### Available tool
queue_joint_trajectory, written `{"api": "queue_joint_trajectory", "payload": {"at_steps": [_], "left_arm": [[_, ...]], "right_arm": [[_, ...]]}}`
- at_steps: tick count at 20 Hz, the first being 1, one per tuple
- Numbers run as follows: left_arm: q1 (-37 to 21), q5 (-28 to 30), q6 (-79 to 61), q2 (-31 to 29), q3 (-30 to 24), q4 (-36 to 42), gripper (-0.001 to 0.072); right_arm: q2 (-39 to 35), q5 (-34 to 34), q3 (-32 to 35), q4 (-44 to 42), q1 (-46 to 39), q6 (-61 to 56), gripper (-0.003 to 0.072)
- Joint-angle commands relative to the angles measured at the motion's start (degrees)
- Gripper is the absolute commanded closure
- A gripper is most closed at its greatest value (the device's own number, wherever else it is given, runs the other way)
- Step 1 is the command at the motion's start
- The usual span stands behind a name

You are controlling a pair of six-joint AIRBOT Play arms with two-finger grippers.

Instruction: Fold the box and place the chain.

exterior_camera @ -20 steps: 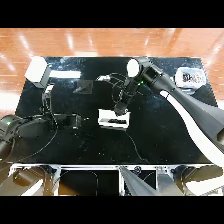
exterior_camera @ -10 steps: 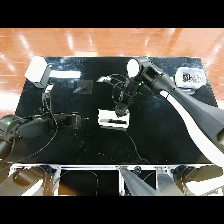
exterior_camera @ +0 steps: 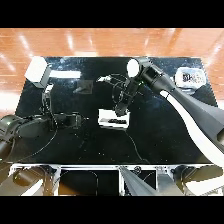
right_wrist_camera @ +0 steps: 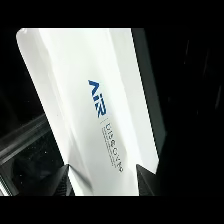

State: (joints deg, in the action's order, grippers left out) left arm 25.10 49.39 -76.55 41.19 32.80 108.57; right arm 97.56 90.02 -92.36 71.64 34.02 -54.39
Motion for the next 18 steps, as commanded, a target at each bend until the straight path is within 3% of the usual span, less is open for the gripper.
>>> {"api": "queue_joint_trajectory", "payload": {"at_steps": [1,3,4,5,6,12,18], "left_arm": [[0.0,0.0,0.0,0.0,0.0,0.0,0.018],[0.0,0.0,0.0,0.0,0.0,-0.1,0.018],[0.0,0.0,0.0,0.0,0.0,-0.1,0.018],[0.0,0.0,0.0,0.0,0.0,0.0,0.018],[0.0,0.0,0.0,0.0,0.0,-0.1,0.018],[0.0,0.0,0.0,0.0,0.0,0.0,0.018],[0.0,0.0,0.0,0.0,0.0,0.0,0.018]], "right_arm": [[0.0,-2.2,0.0,0.0,0.0,0.0,0.0517],[0.0,-2.5,0.0,-0.1,0.0,0.0,0.053],[0.0,-2.4,0.0,0.0,0.0,-0.1,0.0488],[0.0,-2.4,0.0,-0.1,0.0,0.0,0.0328],[0.0,-2.4,0.0,-0.1,0.0,-0.1,0.031],[-0.1,-0.8,-0.2,0.0,0.0,-0.1,0.031],[-0.2,-0.1,-4.8,0.1,-0.3,0.0,0.031]]}}
